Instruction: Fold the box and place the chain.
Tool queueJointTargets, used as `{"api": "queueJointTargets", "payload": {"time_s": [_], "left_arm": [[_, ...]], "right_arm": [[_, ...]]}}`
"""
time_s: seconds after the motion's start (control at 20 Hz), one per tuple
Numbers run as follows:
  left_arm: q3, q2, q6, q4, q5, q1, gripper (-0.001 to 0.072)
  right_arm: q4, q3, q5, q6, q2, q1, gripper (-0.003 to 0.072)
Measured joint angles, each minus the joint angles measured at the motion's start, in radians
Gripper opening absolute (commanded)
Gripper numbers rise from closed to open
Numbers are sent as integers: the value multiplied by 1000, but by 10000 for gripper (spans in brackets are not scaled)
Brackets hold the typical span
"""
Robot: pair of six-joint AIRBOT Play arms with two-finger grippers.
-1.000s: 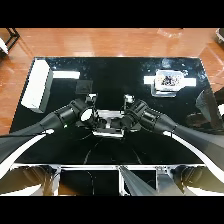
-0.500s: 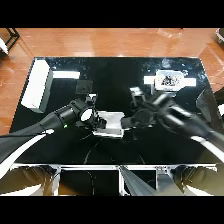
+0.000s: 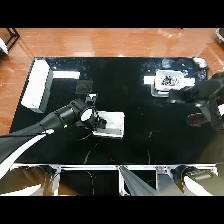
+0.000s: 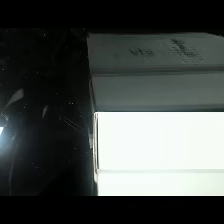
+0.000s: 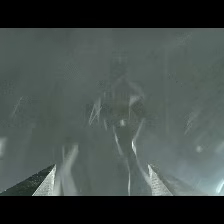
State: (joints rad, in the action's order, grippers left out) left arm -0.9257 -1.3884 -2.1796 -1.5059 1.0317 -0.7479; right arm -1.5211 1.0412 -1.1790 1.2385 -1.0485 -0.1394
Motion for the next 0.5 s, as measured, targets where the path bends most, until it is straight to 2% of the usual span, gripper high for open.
{"api": "queueJointTargets", "payload": {"time_s": [0.05,0.25,0.3,0.35,0.5], "left_arm": [[0,0,0,0,0,0,18],[0,0,0,0,2,0,18],[0,0,0,0,3,0,19],[0,0,0,0,5,0,18],[0,0,0,0,6,0,18]], "right_arm": [[0,26,52,14,-53,60,704],[-7,232,187,134,-326,178,701],[-10,300,204,167,-403,192,688],[-12,366,219,200,-475,201,599],[-35,511,231,289,-636,214,578]]}}
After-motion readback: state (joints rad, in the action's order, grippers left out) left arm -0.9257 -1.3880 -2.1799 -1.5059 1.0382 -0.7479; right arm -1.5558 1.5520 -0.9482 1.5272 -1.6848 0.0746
